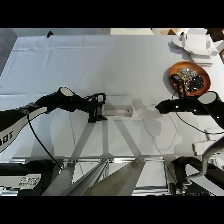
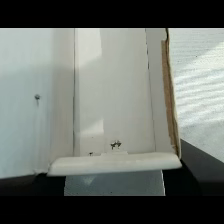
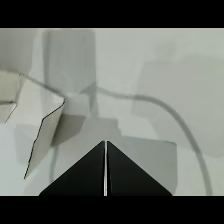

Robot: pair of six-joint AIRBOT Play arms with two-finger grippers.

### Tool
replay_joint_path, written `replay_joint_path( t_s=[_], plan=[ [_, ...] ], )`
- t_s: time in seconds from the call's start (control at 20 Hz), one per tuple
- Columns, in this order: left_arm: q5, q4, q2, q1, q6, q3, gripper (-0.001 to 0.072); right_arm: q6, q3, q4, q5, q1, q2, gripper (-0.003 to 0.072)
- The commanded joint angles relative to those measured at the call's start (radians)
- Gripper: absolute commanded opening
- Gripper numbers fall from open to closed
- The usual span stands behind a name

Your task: Fold the box and place the chain.

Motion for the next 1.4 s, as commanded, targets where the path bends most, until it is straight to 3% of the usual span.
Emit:
replay_joint_path(
  t_s=[0.0, 0.35, 0.75, 0.95, 1.35],
  plan=[
    [0.000, 0.000, -0.001, 0.000, 0.000, 0.000, 0.0227, 0.035, -0.010, -0.004, 0.025, 0.045, -0.029, 0.0001],
    [0.000, 0.000, -0.001, 0.000, 0.000, 0.000, 0.0227, 0.039, -0.009, 0.152, 0.006, 0.140, -0.137, 0.0002],
    [0.000, 0.000, -0.001, 0.000, 0.000, 0.000, 0.0227, -0.023, -0.009, 0.301, 0.108, 0.143, -0.138, 0.0003],
    [0.000, 0.000, -0.001, 0.000, 0.000, 0.000, 0.0227, -0.008, -0.009, 0.229, 0.026, 0.140, -0.136, 0.0005],
    [0.000, 0.000, -0.001, 0.000, 0.000, 0.000, 0.0227, -0.014, -0.010, 0.189, 0.023, 0.055, -0.139, 0.0003]
  ],
)
